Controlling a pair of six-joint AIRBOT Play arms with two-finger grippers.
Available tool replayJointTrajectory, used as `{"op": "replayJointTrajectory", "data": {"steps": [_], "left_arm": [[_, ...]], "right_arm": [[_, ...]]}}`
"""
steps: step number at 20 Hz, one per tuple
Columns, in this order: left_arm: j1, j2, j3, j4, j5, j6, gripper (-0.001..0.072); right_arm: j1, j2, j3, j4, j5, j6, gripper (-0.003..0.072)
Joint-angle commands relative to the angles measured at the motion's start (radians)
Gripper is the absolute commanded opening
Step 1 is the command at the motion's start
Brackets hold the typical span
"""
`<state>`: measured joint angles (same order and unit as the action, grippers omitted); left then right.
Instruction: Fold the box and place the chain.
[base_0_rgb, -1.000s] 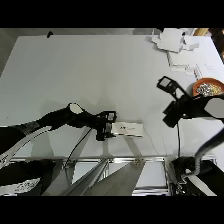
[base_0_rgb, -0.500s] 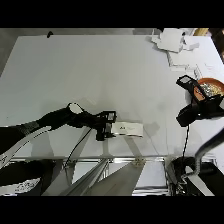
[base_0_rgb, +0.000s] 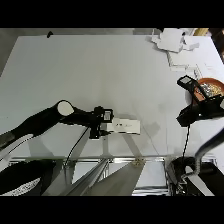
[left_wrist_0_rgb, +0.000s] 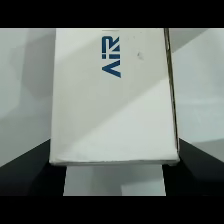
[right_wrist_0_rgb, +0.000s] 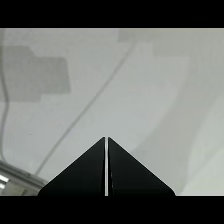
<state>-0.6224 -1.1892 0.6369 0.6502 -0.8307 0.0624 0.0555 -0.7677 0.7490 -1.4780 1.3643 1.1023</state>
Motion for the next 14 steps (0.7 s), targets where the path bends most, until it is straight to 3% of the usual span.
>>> {"op": "replayJointTrajectory", "data": {"steps": [1, 5, 7, 8, 14], "left_arm": [[0.001, 0.140, 0.001, 0.259, 0.000, -0.206, 0.0211], [0.013, 0.252, 0.001, 0.618, 0.002, -0.488, 0.0214], [0.093, 0.271, 0.001, 0.723, -0.004, -0.666, 0.0258], [0.160, 0.272, 0.001, 0.732, -0.016, -0.731, 0.0325], [0.598, 0.271, 0.000, 0.580, -0.064, -0.812, 0.0312]], "right_arm": [[0.000, 0.001, 0.001, 0.000, 0.001, 0.000, 0.0021], [0.000, 0.001, 0.001, 0.000, 0.001, 0.000, 0.0021], [-0.001, 0.001, 0.001, 0.000, 0.001, 0.000, 0.0021], [-0.001, 0.001, 0.001, 0.000, 0.001, 0.000, 0.0021], [-0.001, 0.001, 0.001, 0.000, 0.001, 0.000, 0.0021]]}}
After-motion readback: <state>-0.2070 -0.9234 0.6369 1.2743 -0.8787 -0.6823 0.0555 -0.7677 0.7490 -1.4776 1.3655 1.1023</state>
